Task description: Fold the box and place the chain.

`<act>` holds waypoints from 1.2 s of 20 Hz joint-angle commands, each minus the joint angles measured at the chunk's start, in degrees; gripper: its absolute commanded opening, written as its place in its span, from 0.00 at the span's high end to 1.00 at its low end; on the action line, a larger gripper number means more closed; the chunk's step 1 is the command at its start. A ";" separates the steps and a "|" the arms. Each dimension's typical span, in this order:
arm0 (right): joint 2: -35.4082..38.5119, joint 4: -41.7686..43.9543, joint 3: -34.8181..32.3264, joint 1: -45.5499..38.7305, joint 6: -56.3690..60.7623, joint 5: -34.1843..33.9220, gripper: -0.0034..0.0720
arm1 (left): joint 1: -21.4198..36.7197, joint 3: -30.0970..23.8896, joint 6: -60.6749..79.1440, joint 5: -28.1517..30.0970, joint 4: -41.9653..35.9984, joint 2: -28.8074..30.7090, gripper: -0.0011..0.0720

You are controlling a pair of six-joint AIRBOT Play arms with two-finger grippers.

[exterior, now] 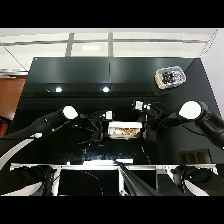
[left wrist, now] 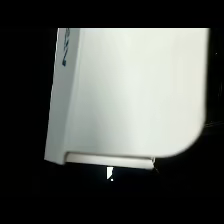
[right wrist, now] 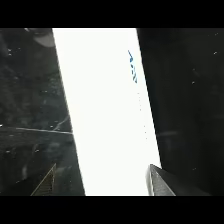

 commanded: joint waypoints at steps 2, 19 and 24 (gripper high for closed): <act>2.67 0.26 4.11 -0.33 2.54 -1.70 0.00 | -0.04 0.00 -1.46 -0.24 0.02 -0.04 0.61; 0.33 13.46 -7.63 -3.65 -9.46 -4.85 0.00 | -0.04 0.00 -1.44 -0.90 0.04 -0.04 0.61; 0.33 10.80 -7.65 -1.40 -11.26 -5.68 0.00 | -0.04 0.00 -1.44 -0.92 0.02 -0.04 0.61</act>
